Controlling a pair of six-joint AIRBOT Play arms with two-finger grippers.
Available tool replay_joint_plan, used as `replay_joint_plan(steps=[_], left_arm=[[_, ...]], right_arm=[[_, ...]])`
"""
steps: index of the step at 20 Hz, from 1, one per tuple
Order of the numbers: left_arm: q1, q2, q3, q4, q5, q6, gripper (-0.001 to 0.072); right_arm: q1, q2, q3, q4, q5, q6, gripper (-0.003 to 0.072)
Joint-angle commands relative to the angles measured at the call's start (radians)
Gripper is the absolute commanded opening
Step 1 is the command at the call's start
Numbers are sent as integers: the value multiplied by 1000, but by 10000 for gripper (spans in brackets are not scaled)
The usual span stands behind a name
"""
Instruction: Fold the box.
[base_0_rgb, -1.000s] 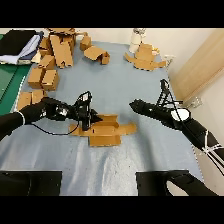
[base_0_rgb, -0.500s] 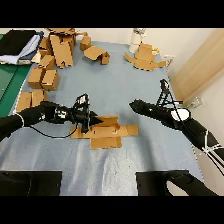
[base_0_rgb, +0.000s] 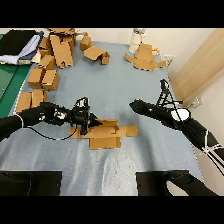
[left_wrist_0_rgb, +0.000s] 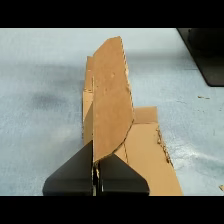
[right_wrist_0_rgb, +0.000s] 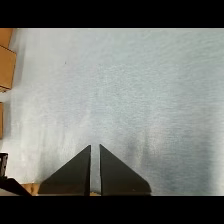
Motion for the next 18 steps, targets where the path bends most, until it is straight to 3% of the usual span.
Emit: replay_joint_plan(steps=[1, 18], left_arm=[[10, 1, 1, -1, 8, 0, 12], [32, 1, 14, 29, 45, -32, 13]], right_arm=[[1, -1, 0, -9, 2, 0, 89], [1, -1, 0, -39, 4, 0, 88]])
